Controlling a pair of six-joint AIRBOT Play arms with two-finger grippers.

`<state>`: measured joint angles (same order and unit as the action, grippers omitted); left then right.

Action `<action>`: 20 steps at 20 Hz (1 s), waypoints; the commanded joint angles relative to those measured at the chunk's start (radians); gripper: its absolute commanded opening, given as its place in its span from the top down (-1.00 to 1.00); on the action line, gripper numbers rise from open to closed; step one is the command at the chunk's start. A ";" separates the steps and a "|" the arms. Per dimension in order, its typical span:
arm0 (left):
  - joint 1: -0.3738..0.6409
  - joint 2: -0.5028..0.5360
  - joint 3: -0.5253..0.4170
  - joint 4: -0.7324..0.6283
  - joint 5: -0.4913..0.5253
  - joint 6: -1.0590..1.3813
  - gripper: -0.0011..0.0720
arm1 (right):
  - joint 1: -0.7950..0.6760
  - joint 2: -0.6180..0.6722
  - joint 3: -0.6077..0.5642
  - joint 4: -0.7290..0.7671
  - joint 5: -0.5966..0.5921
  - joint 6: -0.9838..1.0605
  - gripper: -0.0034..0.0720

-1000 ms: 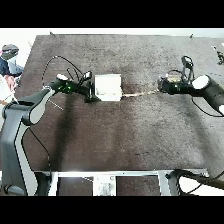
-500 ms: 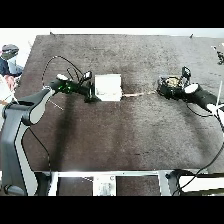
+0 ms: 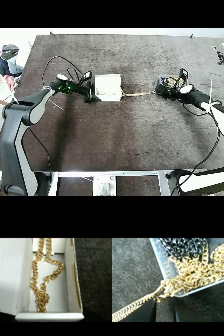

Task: Fold the box and place the chain.

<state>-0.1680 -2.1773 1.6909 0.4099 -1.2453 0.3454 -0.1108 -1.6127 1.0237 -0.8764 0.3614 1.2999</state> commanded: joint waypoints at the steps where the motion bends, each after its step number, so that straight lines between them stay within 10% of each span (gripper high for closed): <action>1: 0.001 0.001 0.000 0.000 0.000 0.000 -0.16 | 0.005 -0.004 0.003 0.075 -0.011 -0.068 0.34; 4: 0.001 0.001 0.000 0.000 0.000 0.000 -0.16 | 0.018 -0.004 0.003 0.122 -0.013 -0.126 0.35; 6: 0.001 0.001 0.000 0.000 0.000 0.000 -0.16 | 0.019 -0.004 0.003 0.122 -0.019 -0.127 0.87; 14: 0.001 0.001 0.000 0.000 0.000 0.000 -0.16 | 0.051 0.148 0.003 0.122 0.164 -0.140 0.88; 20: 0.001 0.001 0.000 0.000 0.000 0.000 -0.16 | 0.260 0.408 0.061 0.122 0.063 -0.177 0.87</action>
<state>-0.1680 -2.1773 1.6909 0.4099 -1.2453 0.3454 0.0555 -1.3064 1.0519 -0.7555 0.4786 1.1481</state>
